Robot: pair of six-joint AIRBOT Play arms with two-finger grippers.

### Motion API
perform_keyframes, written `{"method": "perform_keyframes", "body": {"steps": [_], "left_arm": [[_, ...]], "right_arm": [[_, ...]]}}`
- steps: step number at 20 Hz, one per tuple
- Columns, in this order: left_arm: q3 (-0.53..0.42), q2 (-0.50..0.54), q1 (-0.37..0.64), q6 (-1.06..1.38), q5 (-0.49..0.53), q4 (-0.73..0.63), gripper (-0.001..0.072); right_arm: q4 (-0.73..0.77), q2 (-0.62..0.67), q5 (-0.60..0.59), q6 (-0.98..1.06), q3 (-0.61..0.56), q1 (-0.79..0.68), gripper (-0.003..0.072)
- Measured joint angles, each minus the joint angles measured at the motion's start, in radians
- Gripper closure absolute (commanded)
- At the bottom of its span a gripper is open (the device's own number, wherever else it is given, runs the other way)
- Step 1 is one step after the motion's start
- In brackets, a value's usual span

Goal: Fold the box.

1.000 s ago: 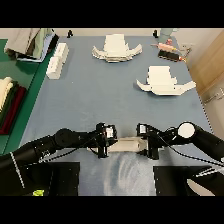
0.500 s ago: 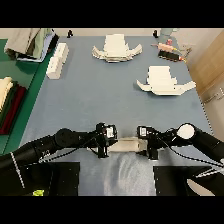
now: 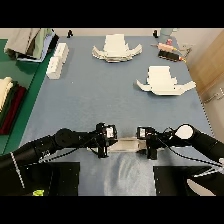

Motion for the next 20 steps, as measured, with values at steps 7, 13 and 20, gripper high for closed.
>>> {"method": "perform_keyframes", "body": {"steps": [7, 13, 20], "left_arm": [[0.0, 0.0, 0.0, 0.0, 0.0, 0.0, 0.0694], [0.0, 0.0, 0.0, 0.0, 0.0, 0.0, 0.0694], [0.0, 0.0, 0.0, 0.0, 0.0, 0.0, 0.0694]], "right_arm": [[-0.011, -0.004, -0.001, -0.005, 0.0, 0.005, 0.0178], [-0.023, -0.005, 0.0, -0.006, 0.0, 0.005, 0.0178], [-0.026, -0.005, 0.002, -0.006, 0.0, 0.005, 0.0178]]}}
